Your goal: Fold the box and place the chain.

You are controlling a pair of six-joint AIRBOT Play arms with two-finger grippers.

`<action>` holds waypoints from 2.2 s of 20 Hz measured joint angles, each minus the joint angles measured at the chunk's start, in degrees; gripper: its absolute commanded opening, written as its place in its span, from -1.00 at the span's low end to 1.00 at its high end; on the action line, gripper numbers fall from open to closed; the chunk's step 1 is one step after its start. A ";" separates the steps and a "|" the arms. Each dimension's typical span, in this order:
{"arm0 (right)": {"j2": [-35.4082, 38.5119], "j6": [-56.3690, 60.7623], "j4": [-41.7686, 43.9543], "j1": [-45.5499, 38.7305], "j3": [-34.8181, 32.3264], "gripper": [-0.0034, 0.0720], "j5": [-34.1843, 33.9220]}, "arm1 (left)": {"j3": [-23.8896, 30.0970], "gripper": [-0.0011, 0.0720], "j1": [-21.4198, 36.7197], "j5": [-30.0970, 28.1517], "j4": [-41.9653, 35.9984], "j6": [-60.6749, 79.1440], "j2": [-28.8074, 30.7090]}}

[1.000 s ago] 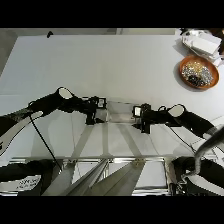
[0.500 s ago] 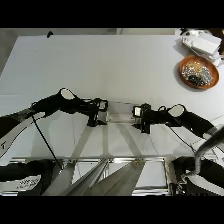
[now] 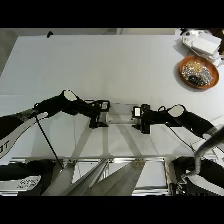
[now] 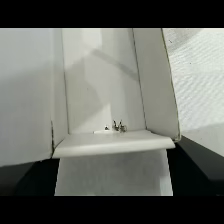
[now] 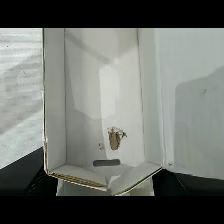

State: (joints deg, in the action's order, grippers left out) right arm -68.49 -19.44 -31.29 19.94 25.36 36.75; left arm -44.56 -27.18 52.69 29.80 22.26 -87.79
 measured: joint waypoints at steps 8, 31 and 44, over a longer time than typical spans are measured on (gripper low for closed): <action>0.00 0.07 0.04 0.00 0.00 0.45 -0.20 | 0.00 0.71 -0.04 -1.22 -1.20 -2.73 -0.96; 0.00 0.04 0.04 -0.02 -0.02 0.45 -0.31 | 0.04 0.57 -0.85 0.13 -3.43 -2.56 -1.38; 0.00 0.11 0.04 -0.02 -0.02 0.45 -0.15 | 0.04 -0.12 -0.87 -0.72 -3.58 -2.97 -1.38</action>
State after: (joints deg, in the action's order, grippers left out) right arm -68.49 -19.33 -31.24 19.92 25.34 36.60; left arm -44.51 -28.05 51.96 26.22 19.29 -89.17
